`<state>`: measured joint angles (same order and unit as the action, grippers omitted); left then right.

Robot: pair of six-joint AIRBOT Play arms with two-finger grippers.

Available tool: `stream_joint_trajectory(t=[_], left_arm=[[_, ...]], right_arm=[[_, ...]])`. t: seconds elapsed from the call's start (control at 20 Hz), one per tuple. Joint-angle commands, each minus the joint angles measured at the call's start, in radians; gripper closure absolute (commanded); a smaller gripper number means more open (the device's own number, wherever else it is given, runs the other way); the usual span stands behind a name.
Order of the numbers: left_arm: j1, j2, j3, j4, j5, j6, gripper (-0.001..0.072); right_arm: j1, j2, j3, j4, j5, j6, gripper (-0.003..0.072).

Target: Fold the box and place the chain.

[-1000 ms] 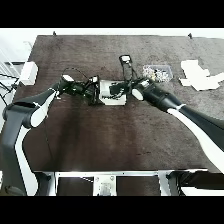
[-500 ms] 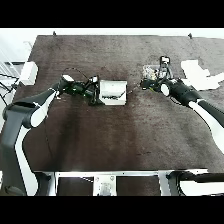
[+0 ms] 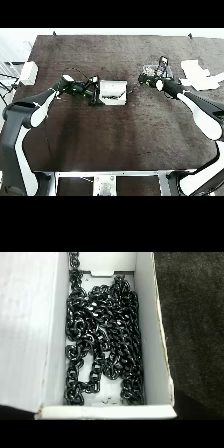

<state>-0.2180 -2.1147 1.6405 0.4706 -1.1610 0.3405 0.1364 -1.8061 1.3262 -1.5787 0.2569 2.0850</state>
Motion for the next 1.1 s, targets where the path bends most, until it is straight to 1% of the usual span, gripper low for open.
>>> stream_joint_trajectory(t=[0.0,0.05,0.1,0.2,0.3,0.4,0.5,0.6,0.75,0.9,1.0,1.05], left_arm=[[0.0,0.0,0.0,0.0,0.0,0.0,0.0235],[0.0,0.0,0.0,0.0,0.001,0.0,0.0235],[0.0,0.0,0.0,0.0,0.001,0.0,0.0235],[0.0,0.0,0.0,0.0,0.001,0.0,0.0235],[0.0,0.0,0.0,0.0,0.001,0.0,0.0236],[0.0,0.0,0.0,0.0,0.001,0.0,0.0236],[0.0,0.0,0.0,0.0,0.001,0.0,0.0236],[0.0,0.0,0.0,0.0,0.0,0.0,0.0236],[0.0,0.0,0.0,0.0,0.0,0.0,0.0235],[0.0,0.0,0.0,0.0,0.0,0.0,0.0236],[0.0,0.0,0.0,0.0,0.0,0.0,0.0236],[0.0,0.0,0.0,0.0,-0.001,0.0,0.0235]], right_arm=[[-0.001,-0.079,0.075,0.105,-0.006,-0.086,0.0308],[-0.001,-0.094,0.088,0.105,-0.005,-0.095,0.0422],[0.0,-0.095,0.088,0.102,-0.005,-0.134,0.0661],[-0.003,-0.08,0.088,0.102,0.018,-0.15,0.0675],[0.003,-0.011,0.088,0.101,0.099,-0.194,0.0675],[0.023,0.106,0.087,0.093,0.198,-0.265,0.0675],[0.053,0.252,0.087,0.087,0.288,-0.327,0.0675],[0.1,0.395,0.088,0.039,0.353,-0.336,0.0676],[0.193,0.549,0.087,-0.051,0.426,-0.331,0.0676],[0.3,0.631,0.087,-0.142,0.524,-0.265,0.0677],[0.373,0.653,0.087,-0.196,0.581,-0.205,0.0677],[0.407,0.655,0.087,-0.217,0.592,-0.179,0.0677]])
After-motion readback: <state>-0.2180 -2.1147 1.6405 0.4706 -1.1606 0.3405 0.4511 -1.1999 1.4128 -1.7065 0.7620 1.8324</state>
